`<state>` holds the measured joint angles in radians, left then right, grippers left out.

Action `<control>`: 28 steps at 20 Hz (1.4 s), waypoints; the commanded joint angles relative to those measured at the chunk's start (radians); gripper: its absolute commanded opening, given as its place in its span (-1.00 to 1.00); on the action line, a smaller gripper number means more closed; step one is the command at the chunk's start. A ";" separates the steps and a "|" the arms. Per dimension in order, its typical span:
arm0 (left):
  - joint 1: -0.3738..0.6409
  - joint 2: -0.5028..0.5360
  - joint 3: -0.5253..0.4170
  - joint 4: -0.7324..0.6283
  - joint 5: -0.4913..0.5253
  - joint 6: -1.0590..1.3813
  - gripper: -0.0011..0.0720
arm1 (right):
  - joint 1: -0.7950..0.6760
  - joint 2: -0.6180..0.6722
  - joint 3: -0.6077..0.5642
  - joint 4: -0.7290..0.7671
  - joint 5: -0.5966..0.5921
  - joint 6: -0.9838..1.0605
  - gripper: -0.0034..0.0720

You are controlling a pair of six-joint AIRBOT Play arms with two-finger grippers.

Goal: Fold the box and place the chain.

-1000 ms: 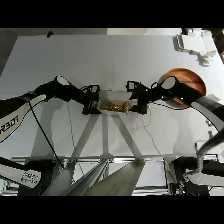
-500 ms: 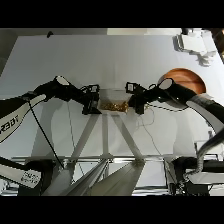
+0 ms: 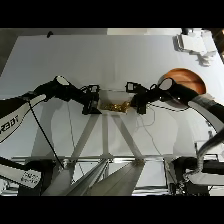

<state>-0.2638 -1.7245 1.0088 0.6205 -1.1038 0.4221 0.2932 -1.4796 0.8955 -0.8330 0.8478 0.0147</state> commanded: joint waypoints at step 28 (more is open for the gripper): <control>0.000 0.000 0.000 0.000 0.000 -0.001 -0.58 | 0.163 0.220 0.029 0.038 -0.044 0.479 -0.88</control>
<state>-0.2638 -1.7245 1.0088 0.6205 -1.1034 0.4210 0.4530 -1.2255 0.9241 -0.6849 0.7979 0.3805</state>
